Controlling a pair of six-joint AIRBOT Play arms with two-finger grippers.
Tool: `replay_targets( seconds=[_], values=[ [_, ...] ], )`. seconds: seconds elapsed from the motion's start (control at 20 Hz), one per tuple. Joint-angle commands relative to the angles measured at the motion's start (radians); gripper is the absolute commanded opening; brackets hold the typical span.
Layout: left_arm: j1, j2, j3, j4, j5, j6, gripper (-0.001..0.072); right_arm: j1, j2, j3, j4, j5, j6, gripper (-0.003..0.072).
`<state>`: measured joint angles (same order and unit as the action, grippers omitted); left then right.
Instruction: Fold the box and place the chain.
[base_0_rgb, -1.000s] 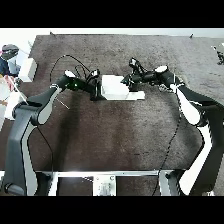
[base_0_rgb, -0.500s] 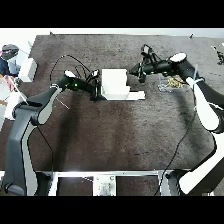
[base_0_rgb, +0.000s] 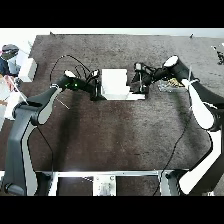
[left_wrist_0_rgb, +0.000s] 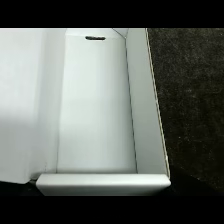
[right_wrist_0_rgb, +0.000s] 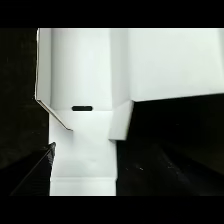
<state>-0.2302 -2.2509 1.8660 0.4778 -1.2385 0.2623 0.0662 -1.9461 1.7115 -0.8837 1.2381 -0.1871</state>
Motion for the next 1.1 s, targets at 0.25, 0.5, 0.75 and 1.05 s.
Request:
replay_targets(
  seconds=[0.25, 0.5, 0.75, 1.05],
  values=[
    [0.000, -0.001, 0.000, 0.000, 0.000, 0.000, 0.0467, 0.042, -0.036, -0.001, -0.028, -0.003, 0.040, 0.0561],
    [0.000, -0.001, 0.000, 0.000, 0.000, 0.000, 0.0467, 0.042, -0.037, -0.001, -0.015, 0.049, 0.079, 0.0396],
    [0.000, -0.001, 0.000, 0.000, 0.000, 0.000, 0.0467, 0.043, -0.039, -0.001, 0.020, 0.022, 0.079, 0.0153],
    [0.000, -0.001, 0.000, 0.000, 0.000, 0.000, 0.0467, 0.058, -0.046, -0.004, -0.048, 0.030, 0.108, 0.0302]
  ],
)
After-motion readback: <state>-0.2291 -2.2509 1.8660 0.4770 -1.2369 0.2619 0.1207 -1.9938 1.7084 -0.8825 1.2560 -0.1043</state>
